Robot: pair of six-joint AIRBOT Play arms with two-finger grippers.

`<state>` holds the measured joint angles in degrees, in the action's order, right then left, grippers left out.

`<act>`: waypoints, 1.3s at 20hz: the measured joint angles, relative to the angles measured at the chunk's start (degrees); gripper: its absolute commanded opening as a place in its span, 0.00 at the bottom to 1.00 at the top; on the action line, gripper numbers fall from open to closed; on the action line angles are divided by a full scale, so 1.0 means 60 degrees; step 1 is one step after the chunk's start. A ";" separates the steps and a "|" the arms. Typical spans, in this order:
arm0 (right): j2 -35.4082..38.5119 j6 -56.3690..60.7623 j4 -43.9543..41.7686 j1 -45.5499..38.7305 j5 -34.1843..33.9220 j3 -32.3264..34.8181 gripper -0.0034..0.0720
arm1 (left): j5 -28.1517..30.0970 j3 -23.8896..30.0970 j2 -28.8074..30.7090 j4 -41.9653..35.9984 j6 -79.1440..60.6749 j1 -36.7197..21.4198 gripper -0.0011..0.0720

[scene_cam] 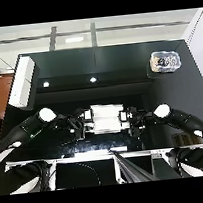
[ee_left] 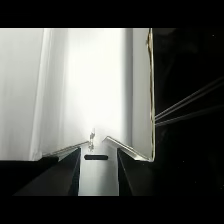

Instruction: Fold the box and place the chain.

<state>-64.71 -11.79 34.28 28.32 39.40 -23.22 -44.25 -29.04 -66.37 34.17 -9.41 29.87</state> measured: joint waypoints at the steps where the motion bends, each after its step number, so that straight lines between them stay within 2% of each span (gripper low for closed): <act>1: 0.0000 0.0000 0.0000 -0.0004 -0.0004 0.0000 0.76 | 0.0102 0.0000 -0.0007 -0.0047 0.0124 0.0051 0.39; 6: 0.0000 0.0000 0.0000 -0.0004 -0.0007 0.0000 0.76 | 0.0466 0.0000 -0.0015 -0.0350 0.0492 0.0233 0.39; 11: 0.0000 -0.0007 0.0000 0.0000 -0.0007 0.0000 0.76 | 0.0412 0.0000 -0.0015 -0.0539 0.0572 0.0313 0.41; 12: 0.0000 -0.0011 0.0004 -0.0004 -0.0007 0.0000 0.76 | 0.0368 0.0000 -0.0015 -0.0557 0.0597 0.0317 0.47; 13: 0.0000 -0.0015 0.0004 -0.0004 -0.0007 0.0000 0.76 | 0.0346 0.0000 -0.0015 -0.0568 0.0597 0.0321 0.58; 14: 0.0000 -0.0015 0.0004 -0.0004 -0.0007 0.0000 0.76 | 0.0335 0.0000 -0.0015 -0.0572 0.0597 0.0328 0.60; 15: 0.0000 -0.0015 0.0004 -0.0004 -0.0007 0.0000 0.76 | 0.0313 0.0000 -0.0018 -0.0557 0.0597 0.0328 0.57; 16: 0.0000 -0.0015 0.0004 -0.0004 -0.0004 -0.0004 0.76 | 0.0313 0.0000 -0.0018 -0.0503 0.0597 0.0328 0.49; 17: 0.0000 -0.0015 0.0004 -0.0004 -0.0007 0.0000 0.76 | 0.0310 0.0000 -0.0018 -0.0404 0.0597 0.0328 0.47; 18: 0.0000 -0.0015 0.0004 -0.0004 -0.0007 -0.0004 0.76 | 0.0306 0.0000 -0.0018 -0.0324 0.0597 0.0328 0.61; 19: 0.0000 -0.0015 0.0004 -0.0004 -0.0007 0.0000 0.76 | 0.0291 0.0000 -0.0018 -0.0248 0.0597 0.0328 0.69; 20: 0.0000 -0.0011 0.0004 -0.0004 -0.0004 0.0000 0.76 | 0.0299 0.0000 -0.0018 -0.0200 0.0608 0.0324 0.64; 21: 0.0000 -0.0007 0.0004 0.0000 -0.0004 0.0000 0.76 | 0.0299 0.0000 -0.0018 -0.0171 0.0623 0.0324 0.34; 22: 0.0000 -0.0007 0.0004 0.0000 -0.0004 0.0000 0.76 | 0.0295 0.0000 -0.0018 -0.0124 0.0623 0.0324 0.12; 26: 0.0000 -0.0004 0.0000 0.0000 -0.0007 0.0000 0.76 | 0.0237 0.0000 0.0127 -0.0051 0.0809 0.0237 0.10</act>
<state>-64.71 -11.81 34.28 28.32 39.35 -23.22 -42.83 -29.04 -65.60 33.87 -4.56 31.29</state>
